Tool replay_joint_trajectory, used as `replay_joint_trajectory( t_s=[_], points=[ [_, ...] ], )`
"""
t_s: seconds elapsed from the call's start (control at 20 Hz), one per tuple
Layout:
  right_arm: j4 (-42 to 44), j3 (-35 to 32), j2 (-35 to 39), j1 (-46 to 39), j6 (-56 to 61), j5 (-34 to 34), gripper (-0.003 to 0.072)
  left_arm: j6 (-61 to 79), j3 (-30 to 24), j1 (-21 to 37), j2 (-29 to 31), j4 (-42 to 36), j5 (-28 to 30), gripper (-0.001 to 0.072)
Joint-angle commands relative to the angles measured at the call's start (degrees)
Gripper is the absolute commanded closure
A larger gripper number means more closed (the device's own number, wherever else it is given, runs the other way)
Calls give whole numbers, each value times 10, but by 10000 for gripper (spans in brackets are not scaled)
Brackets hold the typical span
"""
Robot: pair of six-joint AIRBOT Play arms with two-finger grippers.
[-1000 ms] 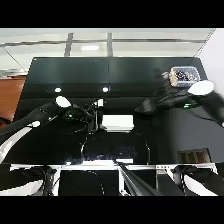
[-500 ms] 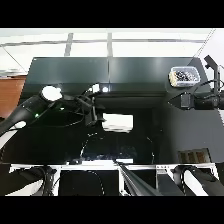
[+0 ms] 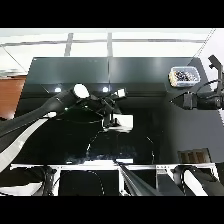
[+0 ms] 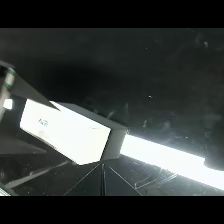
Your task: Fold the box and place the chain.
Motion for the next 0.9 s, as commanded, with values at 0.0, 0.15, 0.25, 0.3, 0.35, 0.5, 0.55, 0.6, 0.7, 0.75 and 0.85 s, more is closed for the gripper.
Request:
replay_joint_trajectory(
  t_s=[0.0, 0.15, 0.25, 0.3, 0.35, 0.5, 0.55, 0.6, 0.7, 0.75, 0.85],
  points=[
    [-1, 0, 0, 0, 0, 1, 673, 0, 11, -7, -21, 6, -45, 5],
    [-3, 0, 0, 0, 0, -3, 673, 0, 12, -7, -21, 7, -42, 5],
    [-3, 0, 0, 0, 0, -3, 672, 3, 13, -7, -21, 8, -42, 5],
    [-3, 0, 0, 0, 0, -3, 672, 2, 17, -7, -21, 15, -42, 5],
    [-3, 0, 0, 0, 0, -3, 672, 0, 26, -7, -21, 26, -43, 6],
    [-3, 0, 0, 0, 0, -3, 672, -3, 45, 1, -21, 42, -43, 6],
    [-8, 0, 0, 0, 0, -4, 672, -2, 47, 5, -21, 42, -42, 16],
    [-14, 0, 0, 0, 0, -4, 672, -2, 47, 9, -21, 44, -42, 17],
    [-22, 0, 0, 0, 0, -4, 672, -3, 48, 14, -20, 43, -43, 17],
    [-22, 0, 0, 0, 0, -4, 672, -3, 48, 14, -20, 44, -43, 16],
    [-22, 0, 0, 0, 0, -4, 672, -3, 48, 14, -20, 51, -43, 16]
  ],
)
